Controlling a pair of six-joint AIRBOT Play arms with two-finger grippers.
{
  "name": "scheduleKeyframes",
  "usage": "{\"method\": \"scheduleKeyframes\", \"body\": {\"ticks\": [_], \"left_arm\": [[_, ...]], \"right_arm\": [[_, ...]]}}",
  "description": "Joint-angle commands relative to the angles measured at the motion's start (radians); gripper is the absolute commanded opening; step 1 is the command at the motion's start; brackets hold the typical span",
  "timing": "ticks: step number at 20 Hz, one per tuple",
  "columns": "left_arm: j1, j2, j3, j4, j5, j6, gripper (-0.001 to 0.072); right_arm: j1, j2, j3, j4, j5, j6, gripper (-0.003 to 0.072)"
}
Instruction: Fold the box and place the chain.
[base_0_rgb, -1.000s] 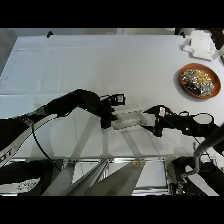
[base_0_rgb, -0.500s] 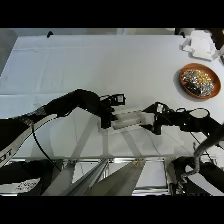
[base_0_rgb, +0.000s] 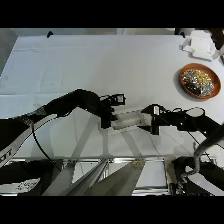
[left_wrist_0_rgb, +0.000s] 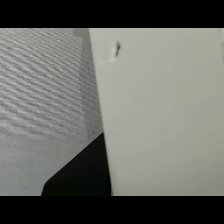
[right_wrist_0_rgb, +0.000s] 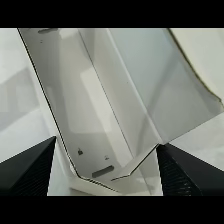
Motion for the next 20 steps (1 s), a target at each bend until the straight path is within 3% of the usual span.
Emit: {"method": "scheduleKeyframes", "body": {"ticks": [1, 9, 20], "left_arm": [[0.000, 0.000, 0.000, 0.000, 0.000, 0.000, 0.0011], [0.000, 0.000, 0.000, 0.000, 0.000, 0.000, 0.0011], [0.000, 0.000, 0.000, 0.000, 0.000, 0.000, 0.0011]], "right_arm": [[0.011, -0.005, 0.000, 0.006, 0.006, -0.007, 0.0673], [0.028, -0.005, -0.001, -0.140, 0.074, 0.122, 0.0660], [0.072, -0.005, -0.003, -0.132, 0.021, 0.129, 0.0643]]}}
